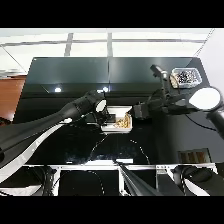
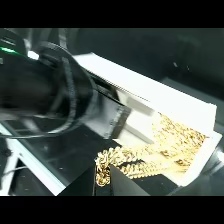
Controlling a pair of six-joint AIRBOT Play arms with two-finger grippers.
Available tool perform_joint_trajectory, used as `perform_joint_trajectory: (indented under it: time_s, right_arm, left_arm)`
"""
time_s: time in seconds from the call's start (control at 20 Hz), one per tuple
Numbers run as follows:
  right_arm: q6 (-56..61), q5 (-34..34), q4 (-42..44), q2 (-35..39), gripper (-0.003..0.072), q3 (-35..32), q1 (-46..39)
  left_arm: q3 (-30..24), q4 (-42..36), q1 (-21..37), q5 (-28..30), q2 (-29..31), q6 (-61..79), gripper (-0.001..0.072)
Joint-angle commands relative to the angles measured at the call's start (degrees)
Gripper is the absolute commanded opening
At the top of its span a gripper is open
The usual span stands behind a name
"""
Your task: Fold the box and place the chain.
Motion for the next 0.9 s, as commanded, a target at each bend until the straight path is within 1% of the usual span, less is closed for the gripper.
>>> perform_joint_trajectory:
  time_s: [0.0, 0.05, 0.2, 0.25, 0.3, 0.35, 0.45, 0.5, 0.55, 0.6, 0.7, 0.85]
  right_arm:
    - [0.04, -4.37, -0.48, -3.67, 0.0012, -1.46, 1.4]
    - [0.04, -5.29, -0.44, -4.11, 0.0012, -1.46, 1.4]
    - [-0.02, -4.13, -1.16, -4.46, 0.0016, -1.46, 1.4]
    - [0.02, -4.07, -1.38, -4.46, 0.0098, -1.46, 1.4]
    - [0.02, -4.11, -1.51, -4.46, 0.0311, -1.46, 1.33]
    - [0.07, -4.07, -2.56, -4.46, 0.0332, -1.38, 0.83]
    - [0.04, -2.93, -7.04, -4.35, 0.0332, -1.05, -2.36]
    - [0.37, -1.99, -12.11, -4.28, 0.0333, -0.83, -4.92]
    - [3.08, -1.14, -17.84, -4.28, 0.0332, -0.81, -8.02]
    - [5.6, -0.24, -21.84, -4.28, 0.0332, -0.81, -10.8]
    - [5.9, 0.96, -25.0, -4.28, 0.0332, -0.83, -14.95]
    - [5.86, 0.39, -25.68, -4.28, 0.0332, -0.83, -16.39]
  left_arm:
    - [0.04, 0.0, 0.02, 0.02, -0.02, 0.02, 0.003]
    - [0.04, 0.0, 0.0, -0.17, -0.02, 0.02, 0.003]
    - [0.04, 0.0, 0.0, -0.31, -0.02, 0.02, 0.003]
    - [0.04, 0.0, 0.0, -0.35, -0.02, 0.02, 0.003]
    - [0.04, 0.0, 0.0, -0.35, -0.02, 0.02, 0.003]
    - [0.04, -0.02, 0.02, -0.33, -0.02, 0.02, 0.003]
    - [0.04, 0.0, 0.02, -0.35, -0.02, 0.02, 0.003]
    - [0.04, -0.02, 0.0, -0.33, -0.02, 0.0, 0.003]
    - [0.04, -0.02, 0.0, -0.39, -0.02, 0.0, 0.003]
    - [0.04, -0.02, 0.0, -0.76, -0.02, 0.02, 0.003]
    - [0.04, 0.0, 0.0, -1.07, -0.02, 0.02, 0.003]
    - [0.04, 0.04, 0.07, -2.38, -0.02, 0.02, 0.003]
